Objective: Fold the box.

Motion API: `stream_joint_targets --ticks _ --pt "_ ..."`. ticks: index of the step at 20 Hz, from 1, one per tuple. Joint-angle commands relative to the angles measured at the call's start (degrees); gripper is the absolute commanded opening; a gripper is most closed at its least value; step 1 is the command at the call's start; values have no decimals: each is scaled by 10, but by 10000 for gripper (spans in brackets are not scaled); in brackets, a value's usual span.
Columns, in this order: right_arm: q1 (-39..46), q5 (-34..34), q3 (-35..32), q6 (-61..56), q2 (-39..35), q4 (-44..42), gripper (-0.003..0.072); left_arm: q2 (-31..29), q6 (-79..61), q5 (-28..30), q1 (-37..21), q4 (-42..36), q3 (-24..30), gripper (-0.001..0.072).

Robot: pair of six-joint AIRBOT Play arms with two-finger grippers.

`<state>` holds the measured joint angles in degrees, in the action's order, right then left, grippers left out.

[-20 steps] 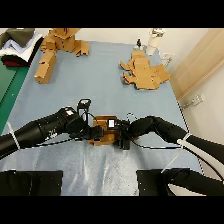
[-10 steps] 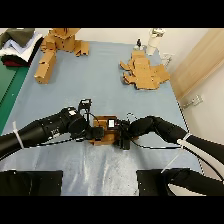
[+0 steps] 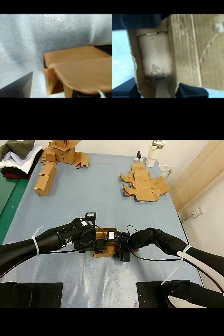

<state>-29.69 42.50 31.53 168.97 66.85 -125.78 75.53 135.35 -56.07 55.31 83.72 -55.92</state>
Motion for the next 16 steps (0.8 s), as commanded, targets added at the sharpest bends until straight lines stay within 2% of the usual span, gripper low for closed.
stream_joint_targets --ticks 1,7,12,16 --pt "0 0 0 0 0 0 437 11 8 -12 1 10 -24 541" --pt "0 0 0 0 0 0 438 40 38 -43 9 14 -41 540" --pt "0 0 0 0 0 0 438 94 47 -143 39 92 -111 522" --pt "0 0 0 0 0 0 438 117 59 -129 47 92 -123 521"
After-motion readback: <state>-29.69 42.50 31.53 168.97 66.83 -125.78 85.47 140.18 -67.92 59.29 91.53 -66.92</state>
